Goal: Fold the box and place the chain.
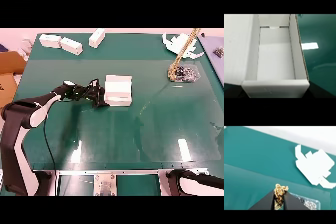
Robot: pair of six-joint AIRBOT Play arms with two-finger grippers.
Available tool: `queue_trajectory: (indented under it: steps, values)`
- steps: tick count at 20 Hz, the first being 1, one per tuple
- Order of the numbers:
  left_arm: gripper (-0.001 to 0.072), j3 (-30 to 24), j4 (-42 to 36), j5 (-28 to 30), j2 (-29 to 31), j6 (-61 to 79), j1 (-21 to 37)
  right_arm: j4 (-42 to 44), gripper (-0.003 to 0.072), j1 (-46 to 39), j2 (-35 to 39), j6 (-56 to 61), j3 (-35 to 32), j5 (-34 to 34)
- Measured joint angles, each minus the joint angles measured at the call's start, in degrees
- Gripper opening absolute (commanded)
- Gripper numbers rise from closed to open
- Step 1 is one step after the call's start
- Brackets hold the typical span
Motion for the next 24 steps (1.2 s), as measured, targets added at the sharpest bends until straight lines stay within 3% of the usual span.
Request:
queue_trajectory:
  steps: [11,24]
  values:
    - [0.0357,0.0,0.0,0.0,0.0,0.0,0.0,0.7,0.0009,12.2,3.9,0.2,-0.7,1.3]
    - [0.0357,0.0,0.0,0.0,0.0,0.0,0.0,5.2,0.0009,19.9,3.8,1.8,-7.8,3.7]
